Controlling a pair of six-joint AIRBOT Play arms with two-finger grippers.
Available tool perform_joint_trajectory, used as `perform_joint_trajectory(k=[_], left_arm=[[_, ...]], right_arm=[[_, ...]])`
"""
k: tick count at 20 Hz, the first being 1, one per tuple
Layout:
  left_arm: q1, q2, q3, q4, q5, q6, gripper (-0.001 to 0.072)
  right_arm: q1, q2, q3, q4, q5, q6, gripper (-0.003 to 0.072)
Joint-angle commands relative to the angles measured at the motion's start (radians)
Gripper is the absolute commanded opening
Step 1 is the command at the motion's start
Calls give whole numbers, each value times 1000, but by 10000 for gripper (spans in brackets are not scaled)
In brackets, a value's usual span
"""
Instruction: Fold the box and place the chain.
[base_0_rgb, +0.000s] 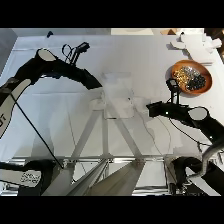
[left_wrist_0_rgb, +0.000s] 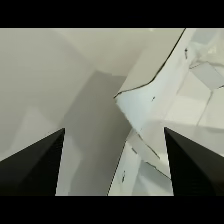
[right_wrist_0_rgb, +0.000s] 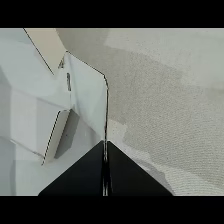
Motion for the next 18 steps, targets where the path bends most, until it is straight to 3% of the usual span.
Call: perform_joint_trajectory(k=[1,9,15,16,17,18], left_arm=[[-14,-51,16,-69,-27,90,695],[-88,-56,16,-40,80,206,693],[-99,-103,16,-33,14,298,692],[-99,-108,16,-34,14,298,665],[-99,-113,16,-34,13,298,538],[-99,-115,16,-34,11,308,457]], right_arm=[[1,1,-1,0,0,1,10],[1,1,-1,0,0,0,10],[1,1,-1,0,0,0,10],[1,1,-1,0,0,1,10],[1,1,-1,0,0,1,10],[1,1,-1,0,0,1,10]])
